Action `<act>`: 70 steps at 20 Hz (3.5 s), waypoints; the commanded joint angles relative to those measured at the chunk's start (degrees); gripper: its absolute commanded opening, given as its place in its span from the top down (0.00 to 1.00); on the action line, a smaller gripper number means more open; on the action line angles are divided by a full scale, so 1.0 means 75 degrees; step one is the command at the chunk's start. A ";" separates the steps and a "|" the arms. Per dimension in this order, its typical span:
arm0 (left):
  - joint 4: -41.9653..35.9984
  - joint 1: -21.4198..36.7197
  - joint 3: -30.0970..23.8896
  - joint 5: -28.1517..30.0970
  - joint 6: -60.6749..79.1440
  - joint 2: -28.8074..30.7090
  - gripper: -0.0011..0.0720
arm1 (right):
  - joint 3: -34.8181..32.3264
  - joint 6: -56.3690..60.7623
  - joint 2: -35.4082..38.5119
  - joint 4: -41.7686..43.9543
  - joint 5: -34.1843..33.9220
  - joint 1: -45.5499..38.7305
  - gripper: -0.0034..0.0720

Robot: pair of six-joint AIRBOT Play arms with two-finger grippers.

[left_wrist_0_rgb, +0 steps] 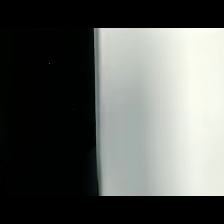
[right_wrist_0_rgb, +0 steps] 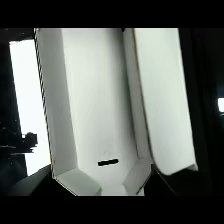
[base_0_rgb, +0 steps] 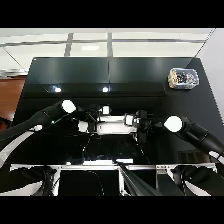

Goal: Fold the box and place the chain.

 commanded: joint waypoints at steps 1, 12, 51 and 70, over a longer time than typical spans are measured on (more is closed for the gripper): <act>0.0006 0.0003 0.0006 -0.0003 0.0006 -0.0006 0.95 | 0.0041 -0.0102 0.0044 0.0323 -0.0239 -0.0245 0.02; 0.0009 0.0006 0.0131 -0.0583 0.0006 -0.0006 0.95 | 0.0038 -0.2483 -0.1046 0.2757 0.1035 -0.0775 0.02; 0.0006 0.0003 0.0131 -0.0606 0.0006 -0.0099 0.95 | 0.0131 -0.2186 -0.1938 0.1897 0.0379 -0.0504 0.32; 0.1291 0.2020 -0.0178 -0.5289 -0.6959 0.2597 0.94 | 0.0131 -0.2186 -0.1938 0.1897 0.0382 -0.0504 0.32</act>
